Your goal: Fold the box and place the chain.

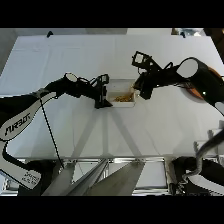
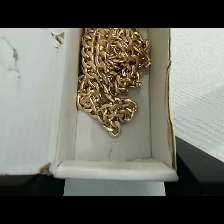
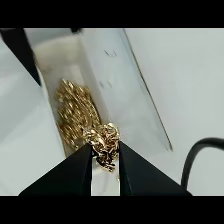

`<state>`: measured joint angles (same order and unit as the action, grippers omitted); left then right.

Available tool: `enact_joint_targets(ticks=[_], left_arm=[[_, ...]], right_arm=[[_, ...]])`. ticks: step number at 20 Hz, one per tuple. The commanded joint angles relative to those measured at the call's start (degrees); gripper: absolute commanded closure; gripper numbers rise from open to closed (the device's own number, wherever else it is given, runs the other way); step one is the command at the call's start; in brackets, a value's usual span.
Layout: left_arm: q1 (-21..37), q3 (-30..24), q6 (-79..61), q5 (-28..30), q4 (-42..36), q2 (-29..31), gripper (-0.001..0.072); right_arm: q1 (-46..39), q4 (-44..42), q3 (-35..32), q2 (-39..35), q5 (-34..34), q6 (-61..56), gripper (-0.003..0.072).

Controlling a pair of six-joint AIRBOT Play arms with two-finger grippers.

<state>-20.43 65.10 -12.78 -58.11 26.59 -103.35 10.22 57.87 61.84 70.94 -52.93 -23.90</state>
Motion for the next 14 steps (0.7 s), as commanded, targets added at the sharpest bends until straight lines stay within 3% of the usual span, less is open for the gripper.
enact_joint_targets(ticks=[1, 4, 9, 10, 11, 12, 14], left_arm=[[-0.02, 0.02, -0.02, 0.00, 0.02, -0.02, 0.0451], [-0.02, 0.02, -0.02, 0.00, 0.02, -0.02, 0.0451], [-0.02, 0.02, -0.02, 0.00, 0.02, -0.02, 0.0451], [-0.02, 0.02, -0.02, 0.00, 0.02, -0.02, 0.0451], [-0.02, 0.02, -0.02, 0.00, 0.02, -0.02, 0.0451], [-0.02, 0.02, -0.02, 0.00, 0.02, -0.02, 0.0451], [-0.02, 0.02, -0.02, 0.00, 0.02, -0.02, 0.0451]], right_arm=[[5.88, -0.28, 0.04, -0.44, 4.26, -0.31, 0.0675], [7.93, 0.13, 0.04, 3.19, 6.25, -0.66, 0.0675], [7.91, 9.05, 0.04, 10.69, 6.23, -14.78, 0.0671], [7.91, 9.03, 0.04, 10.80, 6.21, -15.08, 0.0626], [7.91, 8.92, 0.04, 10.38, 6.23, -15.08, 0.0497], [7.72, 8.94, 0.04, 9.60, 6.19, -15.04, 0.0426], [5.77, 8.85, 0.04, 6.75, 5.77, -14.03, 0.0426]])
